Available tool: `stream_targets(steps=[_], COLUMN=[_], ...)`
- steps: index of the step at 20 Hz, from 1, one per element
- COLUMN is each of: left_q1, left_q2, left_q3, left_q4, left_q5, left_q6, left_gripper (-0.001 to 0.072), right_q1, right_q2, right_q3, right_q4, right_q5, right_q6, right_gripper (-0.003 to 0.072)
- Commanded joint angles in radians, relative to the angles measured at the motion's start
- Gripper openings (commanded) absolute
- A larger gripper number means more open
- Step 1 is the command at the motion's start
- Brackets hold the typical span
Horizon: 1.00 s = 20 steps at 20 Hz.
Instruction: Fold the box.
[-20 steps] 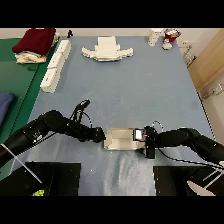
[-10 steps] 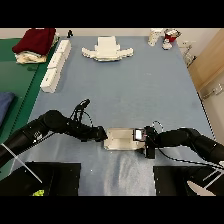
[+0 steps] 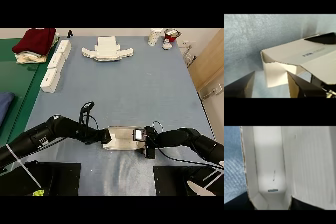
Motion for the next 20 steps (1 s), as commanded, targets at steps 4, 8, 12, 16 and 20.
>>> stream_targets(steps=[4,8,12,16,20], left_q1=[-0.213,-0.297,-0.309,-0.309,-0.309], left_q2=[-0.126,-0.24,-0.316,-0.32,-0.32], left_q3=[0.151,0.263,0.327,0.364,0.373], left_q4=[0.336,0.41,0.426,0.423,0.395], left_q5=[-0.084,-0.148,-0.212,-0.253,-0.243], left_q6=[-0.465,-0.557,-0.6,-0.613,-0.612], left_gripper=[0.0588,0.0589,0.0589,0.059,0.0594], right_q1=[0.0,-0.001,0.0,-0.001,-0.001], right_q2=[0.0,0.0,0.0,0.0,0.0], right_q3=[0.001,0.001,0.001,0.001,0.001], right_q4=[0.0,0.0,0.0,0.0,0.0], right_q5=[0.0,0.0,0.0,0.0,0.0], right_q6=[0.0,0.0,0.0,0.0,0.0], right_gripper=[0.0509,0.0509,0.0509,0.0509,0.0509])
